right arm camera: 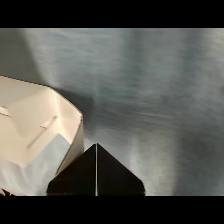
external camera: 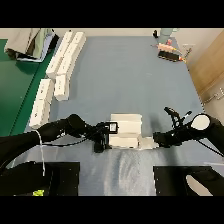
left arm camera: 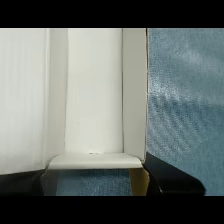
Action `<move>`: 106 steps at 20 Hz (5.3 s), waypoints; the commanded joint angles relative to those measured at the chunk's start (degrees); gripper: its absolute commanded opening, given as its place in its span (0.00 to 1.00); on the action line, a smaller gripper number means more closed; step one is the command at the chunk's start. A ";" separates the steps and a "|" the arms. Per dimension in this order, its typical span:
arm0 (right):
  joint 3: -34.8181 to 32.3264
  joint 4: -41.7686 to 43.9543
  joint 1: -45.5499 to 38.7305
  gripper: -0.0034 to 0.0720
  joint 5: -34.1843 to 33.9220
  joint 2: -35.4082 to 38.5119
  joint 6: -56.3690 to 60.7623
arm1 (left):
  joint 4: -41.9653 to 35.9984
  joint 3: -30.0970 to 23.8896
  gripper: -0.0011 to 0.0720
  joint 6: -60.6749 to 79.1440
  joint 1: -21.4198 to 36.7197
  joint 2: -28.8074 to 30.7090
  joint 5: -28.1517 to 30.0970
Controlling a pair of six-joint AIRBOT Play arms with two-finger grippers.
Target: Fold the box.
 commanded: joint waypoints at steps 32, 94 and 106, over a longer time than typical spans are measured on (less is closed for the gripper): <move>17.25 -25.94 37.53 0.52 -5.22 -14.73 47.84 | 0.00 0.04 0.71 0.02 0.00 -0.02 -0.02; 27.93 29.83 -6.21 0.05 15.28 -44.13 -15.17 | 0.00 0.04 0.71 0.02 0.00 -0.02 0.00; 28.81 18.84 10.82 0.05 19.28 -34.71 -27.21 | 0.00 0.04 0.71 0.02 0.00 -0.02 -0.02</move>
